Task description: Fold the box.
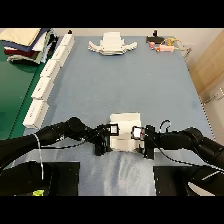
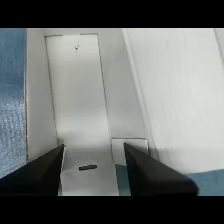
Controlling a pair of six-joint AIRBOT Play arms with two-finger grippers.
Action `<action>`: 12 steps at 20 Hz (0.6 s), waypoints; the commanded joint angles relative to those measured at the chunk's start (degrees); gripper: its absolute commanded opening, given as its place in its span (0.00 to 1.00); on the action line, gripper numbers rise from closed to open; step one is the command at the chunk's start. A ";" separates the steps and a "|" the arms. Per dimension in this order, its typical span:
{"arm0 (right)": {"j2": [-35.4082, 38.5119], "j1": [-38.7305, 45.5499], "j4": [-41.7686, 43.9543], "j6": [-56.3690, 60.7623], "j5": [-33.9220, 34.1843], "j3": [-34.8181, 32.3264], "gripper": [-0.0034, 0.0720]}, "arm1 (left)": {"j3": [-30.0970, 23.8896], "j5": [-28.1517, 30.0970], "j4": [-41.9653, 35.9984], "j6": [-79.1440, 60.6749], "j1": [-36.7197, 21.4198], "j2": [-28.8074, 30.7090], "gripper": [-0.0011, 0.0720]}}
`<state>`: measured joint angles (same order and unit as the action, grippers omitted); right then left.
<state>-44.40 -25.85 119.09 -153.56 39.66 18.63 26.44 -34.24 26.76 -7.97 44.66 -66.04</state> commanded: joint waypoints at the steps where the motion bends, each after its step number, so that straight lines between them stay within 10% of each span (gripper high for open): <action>1: 0.96 0.04 -7.63 12.96 6.03 2.45 0.57 | 0.04 0.02 0.02 -0.13 0.00 -0.04 0.58; 5: 4.04 0.15 -28.83 37.51 20.90 9.22 0.06 | 0.04 0.04 0.02 -0.13 0.00 -0.04 0.58; 12: 6.49 3.32 -54.82 84.04 40.11 13.09 0.05 | 0.04 0.04 0.02 -0.13 0.00 -0.04 0.58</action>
<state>-38.35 -24.47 74.72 -92.58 69.25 30.72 26.44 -34.17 26.76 -8.12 44.66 -66.04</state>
